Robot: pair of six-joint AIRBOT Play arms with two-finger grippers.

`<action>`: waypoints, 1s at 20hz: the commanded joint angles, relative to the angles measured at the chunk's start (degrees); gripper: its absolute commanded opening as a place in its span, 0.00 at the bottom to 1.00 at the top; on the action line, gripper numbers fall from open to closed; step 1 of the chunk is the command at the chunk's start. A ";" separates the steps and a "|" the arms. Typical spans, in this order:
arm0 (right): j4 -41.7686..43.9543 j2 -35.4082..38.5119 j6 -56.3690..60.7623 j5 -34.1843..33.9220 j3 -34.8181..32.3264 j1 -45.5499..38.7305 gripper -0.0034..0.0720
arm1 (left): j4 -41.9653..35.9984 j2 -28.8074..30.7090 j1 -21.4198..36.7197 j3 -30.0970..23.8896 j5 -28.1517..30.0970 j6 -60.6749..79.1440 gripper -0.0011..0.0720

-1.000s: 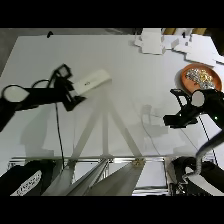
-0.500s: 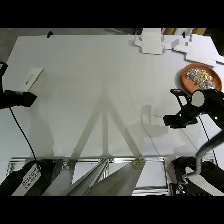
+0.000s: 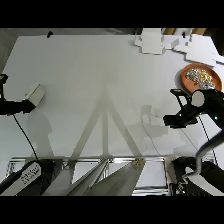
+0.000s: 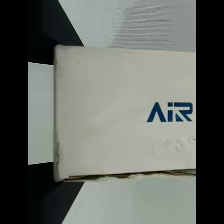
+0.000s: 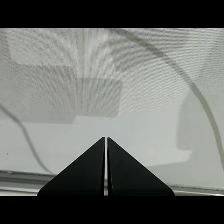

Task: Fold the box and place the chain.

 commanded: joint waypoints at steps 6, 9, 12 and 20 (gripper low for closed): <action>0.02 0.02 0.00 0.00 -0.02 -0.04 0.07 | 4.83 -1.49 0.00 0.00 -1.27 -6.84 0.96; 0.04 0.02 0.00 0.02 -0.02 -0.04 0.07 | 3.19 -0.44 -0.13 0.00 -1.03 -6.80 0.96; 0.02 0.02 0.00 0.00 -0.02 -0.04 0.07 | 1.46 3.87 -1.62 0.00 0.04 -6.80 0.96; 0.02 0.02 0.00 0.00 -0.02 -0.04 0.07 | 1.88 22.69 -8.33 0.00 -0.39 -6.84 0.96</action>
